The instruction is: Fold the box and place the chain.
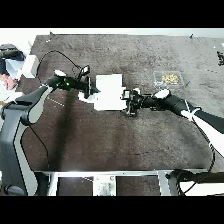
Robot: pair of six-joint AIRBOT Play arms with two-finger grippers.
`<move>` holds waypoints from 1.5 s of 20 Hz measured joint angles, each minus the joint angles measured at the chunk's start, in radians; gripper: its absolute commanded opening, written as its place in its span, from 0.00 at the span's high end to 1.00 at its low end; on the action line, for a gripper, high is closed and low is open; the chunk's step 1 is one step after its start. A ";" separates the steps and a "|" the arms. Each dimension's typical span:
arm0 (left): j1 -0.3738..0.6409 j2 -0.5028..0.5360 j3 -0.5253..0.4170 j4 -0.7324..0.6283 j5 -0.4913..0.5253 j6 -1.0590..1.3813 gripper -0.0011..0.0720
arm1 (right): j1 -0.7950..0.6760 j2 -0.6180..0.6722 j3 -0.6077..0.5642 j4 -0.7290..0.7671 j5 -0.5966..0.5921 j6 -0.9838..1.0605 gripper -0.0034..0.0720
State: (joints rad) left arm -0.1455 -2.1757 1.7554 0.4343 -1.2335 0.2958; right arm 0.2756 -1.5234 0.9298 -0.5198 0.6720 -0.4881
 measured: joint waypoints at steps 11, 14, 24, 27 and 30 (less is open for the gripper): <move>0.000 0.000 0.000 -0.002 0.006 0.000 0.97 | 0.035 -0.060 0.053 -0.035 -0.129 0.039 0.02; 0.002 0.000 0.000 -0.002 0.007 0.000 0.97 | 0.016 -0.061 0.099 -0.034 -0.126 0.085 0.02; 0.001 0.000 0.000 -0.001 0.003 0.000 0.97 | -0.035 -0.097 0.231 -0.076 -0.037 0.148 0.02; 0.001 0.000 0.000 -0.001 0.002 0.000 0.97 | -0.056 -0.126 0.289 -0.091 0.002 0.167 0.02; 0.001 0.000 0.000 -0.001 0.002 0.000 0.97 | -0.081 -0.169 0.358 -0.100 0.079 0.195 0.02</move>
